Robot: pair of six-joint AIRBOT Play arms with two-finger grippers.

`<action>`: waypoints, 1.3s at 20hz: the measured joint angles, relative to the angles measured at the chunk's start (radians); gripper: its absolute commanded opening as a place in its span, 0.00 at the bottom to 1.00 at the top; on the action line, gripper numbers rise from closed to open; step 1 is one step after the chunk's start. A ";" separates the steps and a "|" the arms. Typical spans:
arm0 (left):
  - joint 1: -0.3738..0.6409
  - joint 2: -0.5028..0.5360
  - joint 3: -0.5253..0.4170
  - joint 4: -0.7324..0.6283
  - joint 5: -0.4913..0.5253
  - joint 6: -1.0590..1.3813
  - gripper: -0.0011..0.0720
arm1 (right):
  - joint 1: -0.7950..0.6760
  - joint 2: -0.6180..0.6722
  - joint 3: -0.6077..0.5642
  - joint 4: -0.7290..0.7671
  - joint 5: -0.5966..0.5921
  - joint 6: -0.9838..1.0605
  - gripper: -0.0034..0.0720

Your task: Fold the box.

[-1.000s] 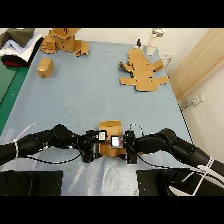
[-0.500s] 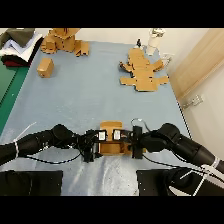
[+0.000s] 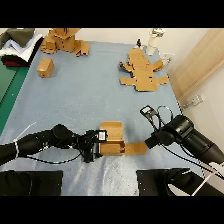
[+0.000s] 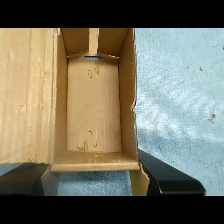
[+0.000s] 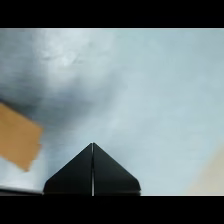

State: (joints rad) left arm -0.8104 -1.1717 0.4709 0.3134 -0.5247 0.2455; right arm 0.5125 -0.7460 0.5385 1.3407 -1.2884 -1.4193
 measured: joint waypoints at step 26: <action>0.000 0.000 0.000 0.000 -0.001 0.001 0.67 | -0.066 0.032 -0.083 0.694 0.252 -0.077 0.43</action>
State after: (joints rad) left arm -0.8104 -1.1717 0.4709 0.3138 -0.5255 0.2462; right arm 0.4469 -0.7143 0.4553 2.0342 -1.0363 -1.4960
